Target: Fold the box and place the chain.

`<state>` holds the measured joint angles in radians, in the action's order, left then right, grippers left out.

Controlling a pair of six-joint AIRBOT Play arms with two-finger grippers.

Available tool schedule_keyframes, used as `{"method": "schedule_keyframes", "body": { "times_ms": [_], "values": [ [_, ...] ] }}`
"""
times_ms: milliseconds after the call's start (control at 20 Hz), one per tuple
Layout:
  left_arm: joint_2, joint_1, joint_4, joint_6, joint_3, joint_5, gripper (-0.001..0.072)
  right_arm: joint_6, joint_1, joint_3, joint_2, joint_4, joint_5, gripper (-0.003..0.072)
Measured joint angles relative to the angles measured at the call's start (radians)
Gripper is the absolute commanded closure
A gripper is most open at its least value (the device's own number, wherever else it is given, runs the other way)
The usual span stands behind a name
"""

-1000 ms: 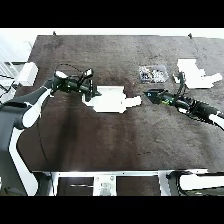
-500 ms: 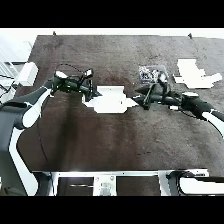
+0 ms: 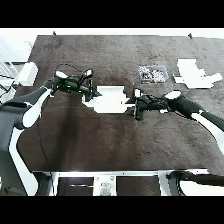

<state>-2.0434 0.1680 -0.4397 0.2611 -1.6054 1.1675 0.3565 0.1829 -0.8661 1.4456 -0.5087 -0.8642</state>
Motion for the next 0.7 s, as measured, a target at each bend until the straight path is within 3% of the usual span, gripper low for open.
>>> {"method": "schedule_keyframes", "body": {
  "times_ms": [500,600,700],
  "values": [
    [0.000,0.000,0.000,0.001,0.000,0.000,0.0691,-0.007,0.057,0.000,0.061,0.000,0.115,0.0136],
    [0.000,0.000,0.000,0.001,0.000,0.000,0.0691,-0.007,0.059,-0.001,0.066,0.026,0.154,0.0183],
    [0.000,0.000,0.000,0.001,0.000,0.000,0.0691,-0.007,0.060,-0.002,0.069,0.049,0.196,0.0183]
  ]
}}
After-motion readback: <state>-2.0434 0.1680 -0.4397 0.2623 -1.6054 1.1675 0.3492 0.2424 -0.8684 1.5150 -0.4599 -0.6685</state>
